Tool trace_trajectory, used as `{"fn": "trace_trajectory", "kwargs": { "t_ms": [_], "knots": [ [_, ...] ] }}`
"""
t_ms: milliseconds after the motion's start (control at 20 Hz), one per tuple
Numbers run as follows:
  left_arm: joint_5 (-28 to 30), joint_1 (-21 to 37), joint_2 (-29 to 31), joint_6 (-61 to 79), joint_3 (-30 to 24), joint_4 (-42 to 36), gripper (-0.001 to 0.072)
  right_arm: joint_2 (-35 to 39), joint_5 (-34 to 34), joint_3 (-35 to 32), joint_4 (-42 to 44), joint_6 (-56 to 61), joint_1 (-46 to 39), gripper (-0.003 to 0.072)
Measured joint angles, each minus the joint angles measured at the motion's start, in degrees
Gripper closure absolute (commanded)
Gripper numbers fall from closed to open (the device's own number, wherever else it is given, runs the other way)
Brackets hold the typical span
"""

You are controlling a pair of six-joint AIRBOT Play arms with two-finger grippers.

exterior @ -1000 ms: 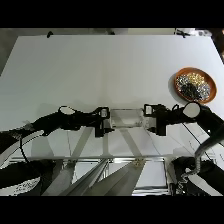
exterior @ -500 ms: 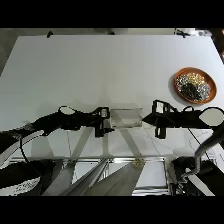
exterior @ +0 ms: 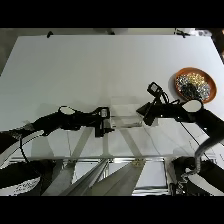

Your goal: Fold the box and place the chain.

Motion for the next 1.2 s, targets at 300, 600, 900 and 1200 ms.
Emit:
{"fn": "trace_trajectory", "kwargs": {
  "t_ms": [300,600,900,1200],
  "knots": [
    [0.0,0.0,0.0,0.0,0.0,0.0,0.0501,-3.8,-0.6,0.2,-0.5,3.0,0.0,0.0674],
    [0.0,0.0,0.0,0.0,0.0,0.0,0.0501,-2.1,6.1,5.8,-1.7,4.3,0.0,0.0675],
    [0.0,0.0,0.0,0.0,0.0,0.0,0.0501,2.2,23.8,10.0,-14.9,5.8,0.0,0.0675],
    [0.0,0.0,0.0,0.0,0.0,0.0,0.0501,2.8,28.8,10.5,-34.0,4.8,-0.3,0.0243]
  ]
}}
